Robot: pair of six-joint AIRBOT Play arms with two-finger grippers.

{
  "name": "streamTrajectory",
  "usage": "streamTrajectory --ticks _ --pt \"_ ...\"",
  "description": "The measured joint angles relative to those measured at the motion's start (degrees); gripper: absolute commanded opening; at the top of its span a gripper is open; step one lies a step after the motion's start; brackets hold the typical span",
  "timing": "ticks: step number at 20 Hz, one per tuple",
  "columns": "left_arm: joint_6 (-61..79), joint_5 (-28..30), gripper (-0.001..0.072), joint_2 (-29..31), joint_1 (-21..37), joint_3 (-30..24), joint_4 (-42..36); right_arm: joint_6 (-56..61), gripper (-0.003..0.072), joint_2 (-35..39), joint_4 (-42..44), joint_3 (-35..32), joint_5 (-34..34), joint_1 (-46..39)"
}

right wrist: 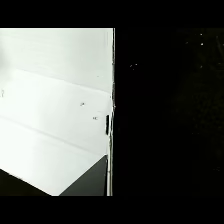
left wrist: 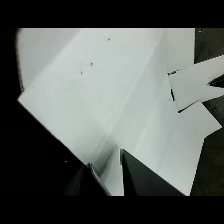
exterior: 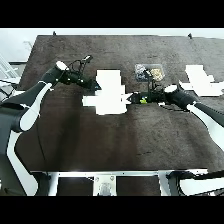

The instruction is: Fold the box and place the chain.

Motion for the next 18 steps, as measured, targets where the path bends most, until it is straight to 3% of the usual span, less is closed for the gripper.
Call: streamTrajectory --ticks 1,6,9,13,18 --pt "0.26 -0.11 0.0247 0.0 -0.02 0.0 -0.24 0.0 0.0011 0.0 0.04 0.0 0.02 0.0" --pt "1.31 -1.03 0.0024 0.0 -0.02 0.0 -1.44 0.0 0.0013 0.0 0.02 0.0 -0.04 0.0" --pt "3.08 -0.98 0.0022 -0.02 -0.07 0.02 -1.57 -0.07 0.0233 0.0 0.11 0.0 0.11 0.0" --pt "11.23 -1.95 0.0018 0.0 -0.02 0.02 -3.74 -0.04 0.0236 1.11 0.04 -0.11 0.66 -1.77" --pt "24.61 -5.68 0.0016 0.0 -0.04 -0.02 -6.84 0.31 0.0233 7.67 0.07 -1.66 1.03 -7.87"
